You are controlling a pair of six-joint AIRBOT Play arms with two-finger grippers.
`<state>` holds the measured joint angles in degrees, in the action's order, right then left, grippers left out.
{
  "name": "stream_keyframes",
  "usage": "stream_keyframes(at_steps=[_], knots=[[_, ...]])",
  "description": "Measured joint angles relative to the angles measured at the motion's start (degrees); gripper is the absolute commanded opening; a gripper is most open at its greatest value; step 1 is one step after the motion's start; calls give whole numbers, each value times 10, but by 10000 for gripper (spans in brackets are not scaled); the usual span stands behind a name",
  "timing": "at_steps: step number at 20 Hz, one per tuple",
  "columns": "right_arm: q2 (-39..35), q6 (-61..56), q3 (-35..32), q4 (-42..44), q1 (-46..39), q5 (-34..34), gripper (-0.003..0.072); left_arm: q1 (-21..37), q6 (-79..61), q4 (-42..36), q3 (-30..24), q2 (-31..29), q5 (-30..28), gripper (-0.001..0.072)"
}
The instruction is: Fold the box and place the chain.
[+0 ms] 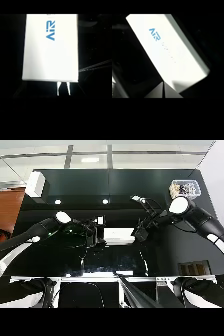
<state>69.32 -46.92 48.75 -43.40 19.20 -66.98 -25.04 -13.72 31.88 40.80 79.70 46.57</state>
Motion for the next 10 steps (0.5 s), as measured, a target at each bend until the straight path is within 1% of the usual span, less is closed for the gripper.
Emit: stream_keyframes(at_steps=[2, 5, 7, 10], knots=[[3, -14, -21, 78, -10, 2, 16, 0, 0, 0, 0, 0, 0, 398], [25, -27, -37, 182, -12, 23, 17, 0, 0, 0, 0, 0, 0, 398], [48, -31, -41, 220, -8, 33, 16, 0, 0, 0, 0, 0, -1, 398], [84, -39, -45, 244, -3, 42, 16, 0, 0, 0, 0, 0, -1, 398]])
